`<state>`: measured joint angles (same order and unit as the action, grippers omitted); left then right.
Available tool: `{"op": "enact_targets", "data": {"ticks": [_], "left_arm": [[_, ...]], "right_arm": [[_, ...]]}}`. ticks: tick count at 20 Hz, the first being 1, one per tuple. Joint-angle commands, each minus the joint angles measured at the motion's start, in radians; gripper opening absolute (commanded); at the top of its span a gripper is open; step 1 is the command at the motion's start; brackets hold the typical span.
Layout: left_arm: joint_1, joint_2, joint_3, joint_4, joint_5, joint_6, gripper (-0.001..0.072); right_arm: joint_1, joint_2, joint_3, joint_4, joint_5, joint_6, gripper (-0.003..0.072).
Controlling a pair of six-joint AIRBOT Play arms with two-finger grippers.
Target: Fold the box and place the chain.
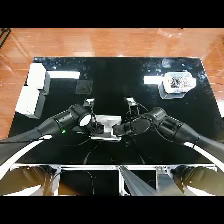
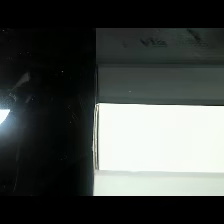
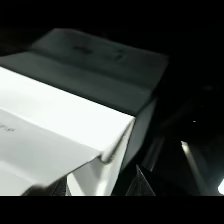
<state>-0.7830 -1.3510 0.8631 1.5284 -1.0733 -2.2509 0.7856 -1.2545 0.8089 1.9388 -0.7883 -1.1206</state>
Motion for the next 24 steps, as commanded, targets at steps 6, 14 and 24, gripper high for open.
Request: {"op": "enact_targets", "data": {"ticks": [6,14,24], "left_arm": [[-0.001,0.000,0.000,0.000,-0.002,0.000,0.0024],[-0.001,0.000,0.000,0.000,0.000,0.000,0.0024],[-0.001,0.000,0.000,0.000,0.018,0.000,0.0024]], "right_arm": [[0.077,-0.122,0.117,-0.163,-0.145,0.156,0.0335],[0.096,-0.181,0.210,-0.266,-0.169,0.282,0.0334],[0.133,-0.230,0.210,-0.294,-0.155,0.355,0.0334]]}}
